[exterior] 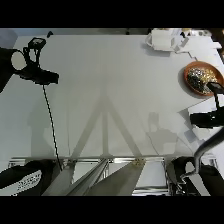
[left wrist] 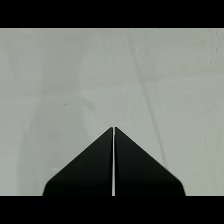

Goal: Fold the box and place the chain.

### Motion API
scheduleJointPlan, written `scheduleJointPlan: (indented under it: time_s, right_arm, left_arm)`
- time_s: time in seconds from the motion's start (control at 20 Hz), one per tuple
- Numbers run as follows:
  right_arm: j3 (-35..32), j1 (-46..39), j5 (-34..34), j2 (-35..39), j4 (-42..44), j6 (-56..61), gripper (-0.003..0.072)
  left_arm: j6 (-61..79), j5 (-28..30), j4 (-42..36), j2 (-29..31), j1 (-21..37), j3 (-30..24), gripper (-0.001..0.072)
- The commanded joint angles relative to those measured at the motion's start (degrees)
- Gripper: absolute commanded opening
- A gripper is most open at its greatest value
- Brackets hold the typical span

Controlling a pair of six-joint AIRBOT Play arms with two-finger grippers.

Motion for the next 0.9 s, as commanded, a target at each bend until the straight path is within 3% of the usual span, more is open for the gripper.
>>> scheduleJointPlan:
  time_s: [0.0, 0.15, 0.3, 0.45, 0.65, 0.7, 0.85]
  right_arm:
    - [2.5, -1.9, -2.0, -0.9, -1.8, 2.5, 0.0020]
    - [9.4, -7.0, -2.8, -6.0, -4.7, 3.6, 0.0020]
    - [20.0, -11.8, -1.3, -17.0, -4.5, 3.5, 0.0024]
    - [30.7, -14.1, 2.3, -28.0, -4.6, 3.3, 0.0313]
    - [36.0, -14.3, -1.9, -34.6, -10.6, -3.4, 0.0360]
    - [36.1, -14.9, -2.0, -36.3, -13.1, -4.2, 0.0490]
    - [36.1, -19.5, -0.7, -41.5, -21.3, -5.8, 0.0522]
  left_arm:
    - [0.0, 0.0, 0.0, 0.0, 0.0, 0.0, 0.0004]
    - [0.0, 0.0, 0.0, 0.0, 0.0, 0.0, 0.0004]
    - [0.0, 0.0, 0.0, 0.0, 0.0, 0.0, 0.0004]
    - [0.0, 0.0, 0.0, 0.0, 0.0, 0.0, 0.0004]
    - [0.0, 0.0, 0.0, 0.0, 0.0, 0.0, 0.0004]
    - [0.0, 0.0, 0.0, 0.0, 0.0, 0.0, 0.0004]
    - [0.0, 0.0, 0.0, 0.0, 0.0, 0.0, 0.0004]
